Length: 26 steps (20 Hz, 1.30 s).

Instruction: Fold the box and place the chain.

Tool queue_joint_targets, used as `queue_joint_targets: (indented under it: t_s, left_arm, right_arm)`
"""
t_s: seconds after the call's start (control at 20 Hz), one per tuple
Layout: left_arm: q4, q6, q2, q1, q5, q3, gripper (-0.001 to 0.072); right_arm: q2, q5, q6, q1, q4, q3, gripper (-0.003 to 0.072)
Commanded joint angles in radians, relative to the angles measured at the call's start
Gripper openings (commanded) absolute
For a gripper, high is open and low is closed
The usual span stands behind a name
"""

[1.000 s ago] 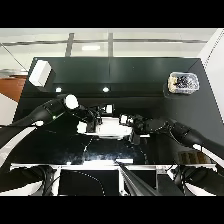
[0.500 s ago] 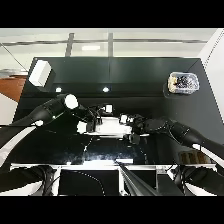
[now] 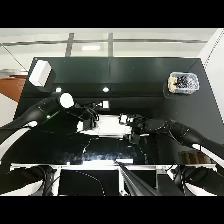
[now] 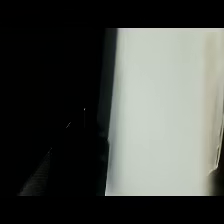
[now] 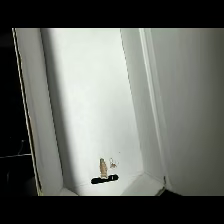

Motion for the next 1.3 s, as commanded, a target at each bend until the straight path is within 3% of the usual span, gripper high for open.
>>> queue_joint_targets:
  t_s: [0.0,0.2,0.25,0.3,0.35,0.4,0.6,0.75,0.95,1.25]
  left_arm:
    - [0.088,-0.15,0.068,0.047,-0.068,0.001,0.0705]
    - [0.088,-0.256,0.141,0.099,-0.184,0.0,0.0676]
    - [0.088,-0.298,0.153,0.109,-0.225,0.0,0.0589]
    - [0.088,-0.34,0.16,0.121,-0.278,0.0,0.0354]
    - [0.085,-0.353,0.163,0.13,-0.335,0.0,0.0064]
    - [0.046,-0.369,0.163,0.14,-0.364,-0.008,0.0026]
    - [-0.331,-0.282,0.163,0.146,-0.315,-0.076,0.0026]
    - [-0.514,-0.238,0.158,0.145,-0.146,-0.103,0.0026]
    - [-0.529,-0.238,0.116,0.106,0.137,-0.119,0.0027]
    - [-0.474,-0.238,0.012,0.029,0.183,-0.119,0.0026]
  right_arm:
    - [0.004,-0.017,0.0,0.0,-0.013,0.0,0.0464]
    - [0.006,-0.016,0.0,0.0,-0.013,0.0,0.0464]
    - [0.006,-0.017,0.0,0.0,-0.013,0.0,0.0464]
    - [0.006,-0.016,0.0,0.0,-0.013,0.0,0.0464]
    - [0.006,-0.017,0.0,0.0,-0.013,0.0,0.0464]
    - [0.006,-0.017,0.0,0.0,-0.013,-0.001,0.0464]
    - [0.006,-0.02,0.0,0.0,-0.013,-0.001,0.0464]
    - [0.006,-0.02,0.0,0.0,-0.013,-0.001,0.0464]
    - [0.006,-0.019,0.0,0.0,-0.013,-0.001,0.0464]
    - [0.006,-0.019,0.0,0.0,-0.013,0.0,0.0464]
